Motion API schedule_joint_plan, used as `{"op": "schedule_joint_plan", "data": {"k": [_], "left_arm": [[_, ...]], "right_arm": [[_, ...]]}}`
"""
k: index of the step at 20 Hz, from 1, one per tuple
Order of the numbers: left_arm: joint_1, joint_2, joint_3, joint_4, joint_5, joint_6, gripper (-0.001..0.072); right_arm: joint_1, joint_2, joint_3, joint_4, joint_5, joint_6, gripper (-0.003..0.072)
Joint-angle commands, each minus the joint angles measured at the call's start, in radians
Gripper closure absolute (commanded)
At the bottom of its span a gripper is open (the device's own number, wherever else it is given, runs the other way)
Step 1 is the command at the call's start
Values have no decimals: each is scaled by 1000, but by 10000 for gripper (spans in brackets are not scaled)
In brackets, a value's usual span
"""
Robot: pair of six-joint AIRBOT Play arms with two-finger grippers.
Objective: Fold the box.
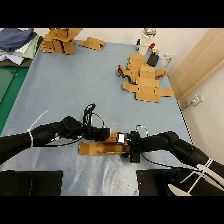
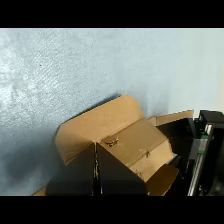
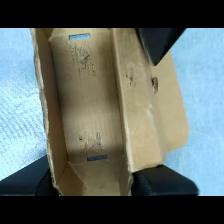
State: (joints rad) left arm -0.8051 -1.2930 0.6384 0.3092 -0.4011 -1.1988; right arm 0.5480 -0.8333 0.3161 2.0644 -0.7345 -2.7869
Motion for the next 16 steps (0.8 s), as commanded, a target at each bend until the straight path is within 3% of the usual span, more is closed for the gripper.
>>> {"op": "schedule_joint_plan", "data": {"k": [1, 4, 9, 11, 13, 16], "left_arm": [[37, 10, 24, 38, -23, -5, 698], [116, 88, 35, 56, -137, 18, 698], [267, 324, 35, 116, -406, 215, 698], [296, 410, 35, 201, -543, 385, 698], [287, 484, 34, 371, -626, 425, 698], [243, 557, 21, 501, -641, 581, 693]], "right_arm": [[0, -1, 0, 0, 0, 0, 182], [0, -1, 0, 0, 0, 0, 182], [0, -1, 0, 0, 0, 0, 181], [0, -1, 0, 0, 0, 0, 182], [0, -1, 0, 0, 0, 0, 182], [0, -1, 0, 0, 0, 0, 181]]}}
